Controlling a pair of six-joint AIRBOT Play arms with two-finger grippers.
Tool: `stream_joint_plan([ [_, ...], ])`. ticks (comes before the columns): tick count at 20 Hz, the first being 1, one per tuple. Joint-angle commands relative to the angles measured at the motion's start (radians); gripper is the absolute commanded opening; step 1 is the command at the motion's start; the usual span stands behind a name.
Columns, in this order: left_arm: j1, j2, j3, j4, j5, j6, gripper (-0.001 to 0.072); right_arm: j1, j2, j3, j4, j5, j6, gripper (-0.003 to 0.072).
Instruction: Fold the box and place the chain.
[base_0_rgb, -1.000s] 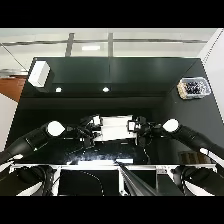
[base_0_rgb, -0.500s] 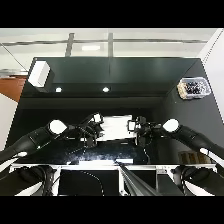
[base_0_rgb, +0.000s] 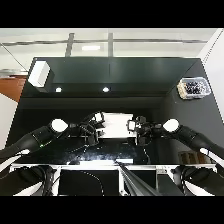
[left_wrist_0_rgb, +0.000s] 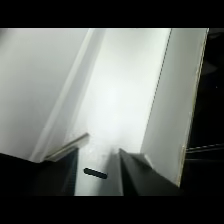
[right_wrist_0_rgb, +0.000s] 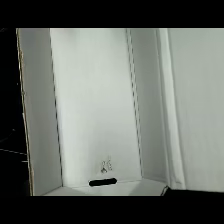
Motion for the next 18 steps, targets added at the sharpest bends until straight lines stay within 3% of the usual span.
stream_joint_plan([
  [1, -0.001, -0.002, 0.001, 0.01, -0.001, 0.021, 0.038, 0.0, -0.001, 0.0, 0.003, -0.006, 0.005, 0.0591],
  [5, -0.001, -0.001, 0.001, 0.01, 0.0, 0.021, 0.0337, 0.0, 0.0, 0.0, 0.003, -0.006, 0.005, 0.0591],
  [9, -0.001, -0.001, 0.001, 0.01, 0.003, 0.021, 0.0445, 0.0, -0.001, 0.0, 0.003, -0.006, 0.005, 0.0591],
  [12, -0.001, -0.001, 0.001, 0.01, 0.002, 0.021, 0.0441, 0.0, -0.001, 0.0, 0.003, -0.006, 0.005, 0.0591],
  [13, -0.001, -0.001, 0.001, 0.01, 0.002, 0.02, 0.0386, 0.0, -0.001, 0.0, 0.003, -0.006, 0.005, 0.0591],
  [15, 0.003, 0.004, 0.003, 0.01, 0.002, 0.019, 0.0129, 0.0, -0.001, 0.0, 0.003, -0.006, 0.005, 0.0591],
  [16, 0.014, 0.018, 0.005, 0.01, 0.002, 0.016, 0.0063, 0.0, -0.001, 0.0, 0.003, -0.007, 0.005, 0.0591],
  [18, 0.064, 0.077, 0.005, 0.014, 0.0, -0.048, 0.0037, 0.0, -0.001, 0.0, 0.003, -0.006, 0.005, 0.0591],
])
